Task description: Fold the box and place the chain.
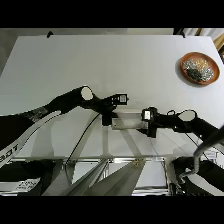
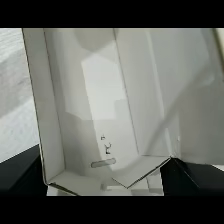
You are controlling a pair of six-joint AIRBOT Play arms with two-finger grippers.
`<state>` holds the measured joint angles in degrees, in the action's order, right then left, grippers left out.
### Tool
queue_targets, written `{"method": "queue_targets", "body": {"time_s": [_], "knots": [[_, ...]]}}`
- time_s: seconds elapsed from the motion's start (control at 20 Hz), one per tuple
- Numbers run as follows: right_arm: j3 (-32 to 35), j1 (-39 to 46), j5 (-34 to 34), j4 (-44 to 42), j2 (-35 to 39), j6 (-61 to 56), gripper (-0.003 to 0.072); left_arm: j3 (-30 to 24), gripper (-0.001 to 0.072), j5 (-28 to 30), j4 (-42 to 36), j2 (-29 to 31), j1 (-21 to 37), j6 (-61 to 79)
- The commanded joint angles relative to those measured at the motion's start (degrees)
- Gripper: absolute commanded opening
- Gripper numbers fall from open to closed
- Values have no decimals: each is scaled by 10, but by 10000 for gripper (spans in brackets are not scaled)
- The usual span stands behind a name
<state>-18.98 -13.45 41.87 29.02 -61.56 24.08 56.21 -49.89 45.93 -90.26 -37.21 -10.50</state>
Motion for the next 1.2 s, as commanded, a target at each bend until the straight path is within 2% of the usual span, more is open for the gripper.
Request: {"method": "queue_targets", "body": {"time_s": [0.0, 0.55, 0.7, 1.05, 1.15], "knots": [[0, -4, 3, -4, -11, 5, 646, 0, 11, 2, 0, 0, 0, 0], [0, -4, -5, -26, -27, 20, 641, 0, 11, 2, 0, 0, 0, 0], [0, -4, -9, -31, -40, 38, 540, 0, 11, 2, 0, 0, 0, 0], [0, -4, -13, -43, -56, 50, 525, 0, 11, 2, 0, 0, 0, 0], [0, -4, -14, -43, -57, 53, 439, 0, 11, 1, 0, 0, 0, 0]]}}
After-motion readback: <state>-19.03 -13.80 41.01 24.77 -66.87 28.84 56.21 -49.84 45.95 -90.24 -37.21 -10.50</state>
